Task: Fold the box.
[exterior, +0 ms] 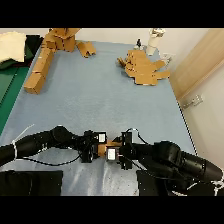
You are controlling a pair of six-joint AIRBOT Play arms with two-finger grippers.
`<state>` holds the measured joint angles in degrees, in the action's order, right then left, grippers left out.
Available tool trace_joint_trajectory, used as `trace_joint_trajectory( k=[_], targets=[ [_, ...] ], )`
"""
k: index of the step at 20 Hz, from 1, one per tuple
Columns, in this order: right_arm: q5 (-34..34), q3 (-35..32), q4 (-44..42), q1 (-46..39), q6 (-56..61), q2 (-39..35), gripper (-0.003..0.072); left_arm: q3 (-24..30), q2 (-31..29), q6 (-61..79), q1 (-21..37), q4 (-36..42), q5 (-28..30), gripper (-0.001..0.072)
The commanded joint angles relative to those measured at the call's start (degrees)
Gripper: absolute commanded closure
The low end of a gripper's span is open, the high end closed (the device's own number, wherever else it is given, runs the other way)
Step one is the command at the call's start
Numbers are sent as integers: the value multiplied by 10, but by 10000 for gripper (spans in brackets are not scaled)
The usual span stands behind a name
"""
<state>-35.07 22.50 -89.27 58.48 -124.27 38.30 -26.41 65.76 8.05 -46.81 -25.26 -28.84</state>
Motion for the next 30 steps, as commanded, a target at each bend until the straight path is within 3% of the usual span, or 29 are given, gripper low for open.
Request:
trace_joint_trajectory(
  k=[1, 3, 5, 6, 7, 8, 20, 21, 22, 23, 24, 30],
  targets=[
    [0, -4, 5, 2, 13, 0, 145, -1, 0, 1, 0, 0, -1, 234],
    [-2, -4, -3, 5, 13, 0, 187, -1, 0, 1, 0, 0, -1, 233],
    [-9, -4, -3, 19, 13, 0, 327, -1, 0, 1, 0, 0, -1, 234],
    [-10, -4, -4, 25, 14, 0, 363, -1, 0, 1, 0, 0, -1, 234],
    [-10, -4, -5, 31, 15, -1, 453, -1, 0, 1, 0, 0, -1, 234],
    [-9, -3, -5, 37, 15, -1, 473, -1, 0, 1, 0, 0, -1, 234],
    [-29, 9, 17, 42, 24, -21, 523, -1, 0, 1, 0, 0, 0, 233],
    [-29, 9, 29, 42, 26, -24, 521, -1, 0, 1, 0, 0, -1, 234],
    [-30, 9, 31, 42, 28, -26, 436, -1, 0, 1, 0, 0, -1, 233],
    [-29, 9, 29, 42, 29, -27, 211, -1, 0, 1, 0, 0, -1, 234],
    [-29, 9, 29, 42, 30, -26, 138, -1, 0, 1, 0, 0, -1, 234],
    [-20, -6, 56, 42, 50, -25, 104, -1, 0, 1, 0, 0, -1, 233]
  ],
)
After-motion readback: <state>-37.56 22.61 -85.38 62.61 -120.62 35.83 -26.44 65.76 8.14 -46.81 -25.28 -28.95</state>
